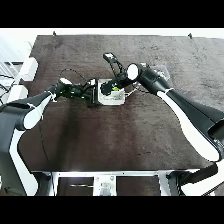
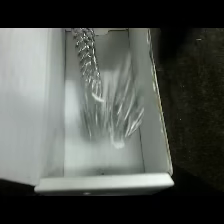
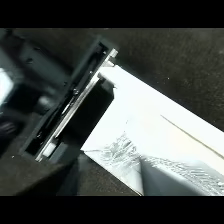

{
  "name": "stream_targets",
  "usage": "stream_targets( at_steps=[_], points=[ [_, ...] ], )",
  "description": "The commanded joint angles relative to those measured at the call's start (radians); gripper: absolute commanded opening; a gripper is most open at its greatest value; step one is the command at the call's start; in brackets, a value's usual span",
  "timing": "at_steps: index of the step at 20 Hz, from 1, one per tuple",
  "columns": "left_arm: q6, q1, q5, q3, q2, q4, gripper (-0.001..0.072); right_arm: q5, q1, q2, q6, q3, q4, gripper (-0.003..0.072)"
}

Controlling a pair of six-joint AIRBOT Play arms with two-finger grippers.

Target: Fold the box and place the chain.

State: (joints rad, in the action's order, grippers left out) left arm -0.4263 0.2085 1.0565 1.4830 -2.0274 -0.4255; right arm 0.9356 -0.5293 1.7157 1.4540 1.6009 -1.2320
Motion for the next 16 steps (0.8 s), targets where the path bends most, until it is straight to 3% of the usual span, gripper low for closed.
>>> stream_targets(
  at_steps=[1,6,10,12,16],
  points=[
    [0.0,0.0,0.0,0.0,0.0,0.0,0.0358,0.023,0.03,0.001,-0.034,-0.002,-0.02,0.0473],
    [0.0,0.0,0.0,0.0,0.0,-0.001,0.0358,0.144,0.193,-0.132,-0.033,-0.004,-0.094,0.0471],
    [0.0,0.0,0.0,0.0,0.0,-0.001,0.0358,0.141,0.387,-0.16,0.041,-0.072,-0.096,0.0471],
    [0.0,0.0,0.0,0.0,0.0,0.0,0.0358,0.06,0.462,-0.158,0.1,-0.164,-0.085,0.0471],
    [0.0,0.0,-0.001,0.0,0.0,0.0,0.0358,-0.226,0.496,-0.109,0.105,-0.305,0.031,0.047]
  ],
)
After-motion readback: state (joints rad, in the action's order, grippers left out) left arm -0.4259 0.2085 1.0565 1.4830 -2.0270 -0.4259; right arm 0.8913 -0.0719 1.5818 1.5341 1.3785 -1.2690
